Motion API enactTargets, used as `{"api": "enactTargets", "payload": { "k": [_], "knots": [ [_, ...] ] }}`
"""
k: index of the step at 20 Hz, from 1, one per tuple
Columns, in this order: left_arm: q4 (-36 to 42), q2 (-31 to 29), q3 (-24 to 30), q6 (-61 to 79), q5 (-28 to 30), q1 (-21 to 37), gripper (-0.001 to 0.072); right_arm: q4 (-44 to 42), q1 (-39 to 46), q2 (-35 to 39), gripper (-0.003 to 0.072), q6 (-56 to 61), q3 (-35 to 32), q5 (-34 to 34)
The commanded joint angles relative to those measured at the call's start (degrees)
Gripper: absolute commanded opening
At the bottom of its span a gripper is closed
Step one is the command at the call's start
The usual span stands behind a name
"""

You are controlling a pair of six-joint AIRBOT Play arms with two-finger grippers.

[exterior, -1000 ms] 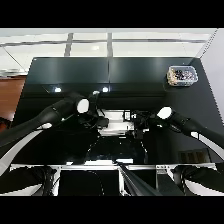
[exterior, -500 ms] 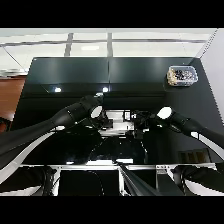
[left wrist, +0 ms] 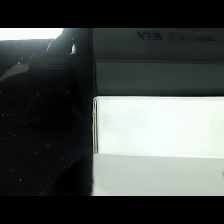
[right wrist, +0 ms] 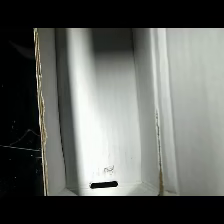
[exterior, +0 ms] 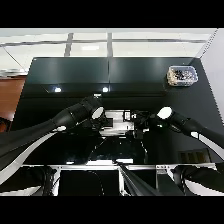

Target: Fold the box and place the chain.

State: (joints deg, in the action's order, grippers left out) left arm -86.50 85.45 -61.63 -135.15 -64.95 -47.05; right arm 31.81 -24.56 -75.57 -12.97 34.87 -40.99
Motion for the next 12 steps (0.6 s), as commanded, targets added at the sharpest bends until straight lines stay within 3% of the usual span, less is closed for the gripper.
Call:
{"api": "enactTargets", "payload": {
  "k": [1, 4, 6, 7, 12],
  "knots": [
    [0.17, 0.04, -0.02, -0.35, -0.04, -0.11, 0.0027, -0.04, 0.00, -0.04, 0.0024, 0.04, 0.00, 0.07],
    [0.22, 0.02, -0.07, -0.31, 0.20, -0.07, 0.0053, -0.04, 0.00, -0.04, 0.0024, 0.04, 0.02, 0.04],
    [0.20, 0.02, -0.39, -0.33, 0.15, -0.07, 0.0324, -0.04, 0.00, -0.04, 0.0024, 0.04, 0.00, 0.04],
    [0.17, 0.04, -0.72, -0.31, 0.11, -0.04, 0.0360, -0.04, 0.00, -0.04, 0.0024, 0.04, 0.00, 0.04],
    [-1.27, 0.50, -1.51, -0.20, -0.35, -0.07, 0.0359, -0.04, 0.00, -0.04, 0.0024, 0.04, 0.00, 0.04]
  ]
}}
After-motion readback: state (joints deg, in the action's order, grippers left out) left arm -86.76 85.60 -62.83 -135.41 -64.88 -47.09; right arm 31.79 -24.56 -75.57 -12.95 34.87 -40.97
